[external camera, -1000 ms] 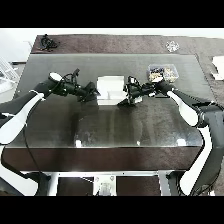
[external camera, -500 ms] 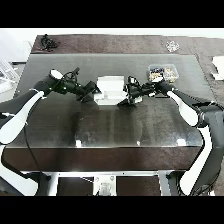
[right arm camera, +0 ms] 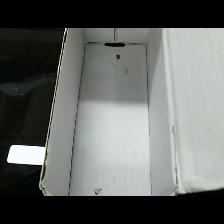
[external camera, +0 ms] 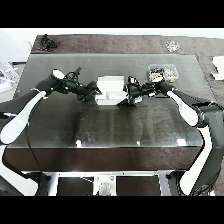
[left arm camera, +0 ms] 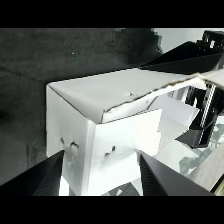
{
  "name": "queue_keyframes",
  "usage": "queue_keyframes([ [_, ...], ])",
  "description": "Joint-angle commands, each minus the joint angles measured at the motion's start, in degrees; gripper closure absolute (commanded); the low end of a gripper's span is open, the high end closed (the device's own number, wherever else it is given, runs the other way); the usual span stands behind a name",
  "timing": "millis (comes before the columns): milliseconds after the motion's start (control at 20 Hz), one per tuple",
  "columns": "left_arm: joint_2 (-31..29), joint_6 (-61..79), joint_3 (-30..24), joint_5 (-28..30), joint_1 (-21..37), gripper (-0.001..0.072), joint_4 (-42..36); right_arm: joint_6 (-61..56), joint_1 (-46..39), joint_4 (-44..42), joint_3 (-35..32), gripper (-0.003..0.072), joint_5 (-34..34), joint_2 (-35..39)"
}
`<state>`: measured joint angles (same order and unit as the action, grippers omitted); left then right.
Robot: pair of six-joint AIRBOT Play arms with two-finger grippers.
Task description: Fold the box and place the chain.
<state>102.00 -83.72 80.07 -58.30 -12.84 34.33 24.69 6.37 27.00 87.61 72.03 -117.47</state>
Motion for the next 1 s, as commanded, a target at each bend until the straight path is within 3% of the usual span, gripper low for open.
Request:
queue_keyframes([
  [0,2.43,-0.07,3.58,-3.10,-0.68,0.0161,0.50,-0.02,0.00,0.00,0.00,0.0096,0.02,0.02],
  [150,3.87,-1.95,6.36,-5.44,-1.73,0.0162,3.15,0.00,0.00,0.00,0.00,0.0096,0.02,0.02],
  [950,5.88,-10.88,12.46,-5.84,-3.89,0.0162,15.80,-0.02,0.00,0.00,0.00,0.0096,0.02,0.02],
])
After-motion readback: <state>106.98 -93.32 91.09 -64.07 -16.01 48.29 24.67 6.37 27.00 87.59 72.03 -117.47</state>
